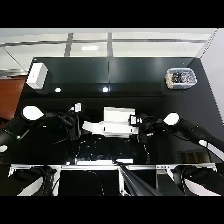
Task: Fold the box and place the chain.
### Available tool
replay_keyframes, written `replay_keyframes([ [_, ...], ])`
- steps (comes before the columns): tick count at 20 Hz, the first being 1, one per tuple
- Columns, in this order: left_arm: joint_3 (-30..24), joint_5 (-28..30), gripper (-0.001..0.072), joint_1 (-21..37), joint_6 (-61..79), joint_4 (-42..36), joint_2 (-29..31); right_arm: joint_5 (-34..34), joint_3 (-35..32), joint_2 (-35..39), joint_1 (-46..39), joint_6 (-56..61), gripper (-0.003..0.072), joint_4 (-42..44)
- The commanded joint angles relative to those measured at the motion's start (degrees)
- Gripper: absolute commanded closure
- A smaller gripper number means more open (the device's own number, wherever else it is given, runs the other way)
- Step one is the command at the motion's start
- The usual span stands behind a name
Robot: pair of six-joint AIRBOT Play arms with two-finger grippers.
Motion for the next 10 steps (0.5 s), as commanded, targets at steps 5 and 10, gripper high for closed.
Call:
replay_keyframes([
  [5,2.0,4.5,0.0001,-3.8,6.1,-0.7,-6.6,0.0,0.0,0.0,0.0,0.0,0.0505,0.0],
  [10,2.8,4.1,0.0001,-3.7,5.9,-1.2,-8.7,0.0,0.0,0.0,0.0,0.0,0.0505,0.0],
])
